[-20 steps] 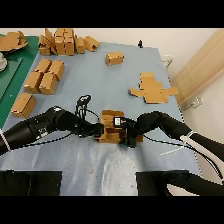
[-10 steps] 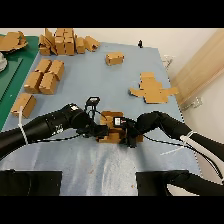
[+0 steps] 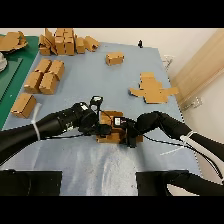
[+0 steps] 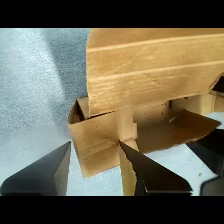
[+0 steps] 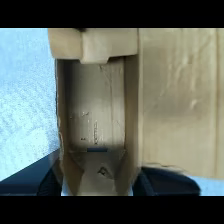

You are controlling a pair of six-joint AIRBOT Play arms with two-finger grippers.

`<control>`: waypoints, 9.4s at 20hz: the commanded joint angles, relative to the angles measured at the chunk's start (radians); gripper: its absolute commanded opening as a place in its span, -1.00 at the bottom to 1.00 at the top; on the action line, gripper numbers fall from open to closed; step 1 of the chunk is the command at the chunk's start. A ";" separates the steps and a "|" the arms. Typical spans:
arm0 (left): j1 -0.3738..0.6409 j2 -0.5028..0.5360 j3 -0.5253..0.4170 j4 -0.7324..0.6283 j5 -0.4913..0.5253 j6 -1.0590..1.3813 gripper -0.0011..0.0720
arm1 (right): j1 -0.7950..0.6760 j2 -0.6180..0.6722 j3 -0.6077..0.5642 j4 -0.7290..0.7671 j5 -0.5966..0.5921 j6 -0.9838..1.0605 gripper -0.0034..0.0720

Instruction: Fold the box.

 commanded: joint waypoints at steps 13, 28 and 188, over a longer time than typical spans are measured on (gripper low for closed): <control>-0.046 -0.112 0.127 0.030 -0.097 -0.058 0.28 | 0.000 0.000 0.000 -0.001 0.001 0.000 0.58; -0.048 -0.239 0.219 0.047 -0.177 -0.064 -0.95 | 0.000 0.000 0.000 -0.001 0.001 0.000 0.58; 0.275 -0.053 -0.269 -0.950 0.216 2.433 0.22 | -0.027 0.019 0.022 -0.174 -0.190 0.110 1.00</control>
